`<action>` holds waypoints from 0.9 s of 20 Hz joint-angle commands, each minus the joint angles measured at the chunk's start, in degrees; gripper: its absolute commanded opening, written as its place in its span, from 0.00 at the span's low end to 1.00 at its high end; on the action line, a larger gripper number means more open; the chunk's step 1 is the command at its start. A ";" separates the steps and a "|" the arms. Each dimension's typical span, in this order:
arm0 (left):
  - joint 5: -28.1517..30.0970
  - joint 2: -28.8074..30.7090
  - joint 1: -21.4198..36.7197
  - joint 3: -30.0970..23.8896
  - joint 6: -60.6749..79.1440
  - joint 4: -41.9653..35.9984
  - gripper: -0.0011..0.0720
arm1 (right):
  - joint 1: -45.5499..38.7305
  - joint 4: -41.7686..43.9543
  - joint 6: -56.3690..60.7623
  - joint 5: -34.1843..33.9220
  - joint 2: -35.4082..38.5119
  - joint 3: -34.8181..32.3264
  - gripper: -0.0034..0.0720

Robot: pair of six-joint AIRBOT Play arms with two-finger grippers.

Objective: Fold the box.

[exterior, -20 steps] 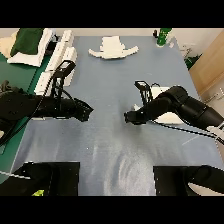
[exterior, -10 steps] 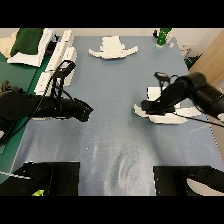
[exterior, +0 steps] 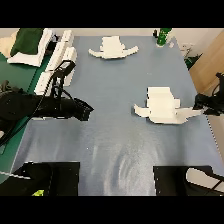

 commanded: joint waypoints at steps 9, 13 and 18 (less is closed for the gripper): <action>6.43 0.02 0.04 0.07 -0.02 -5.27 0.03 | -13.07 15.04 -24.52 -4.76 -19.26 13.77 0.72; 8.74 0.02 0.02 0.07 -0.02 -7.08 0.03 | -13.03 18.82 -27.12 -10.60 -25.38 13.75 0.63; 9.20 0.02 0.02 0.07 -0.02 -7.72 0.03 | -12.52 23.47 -28.79 -12.68 -27.26 13.66 0.37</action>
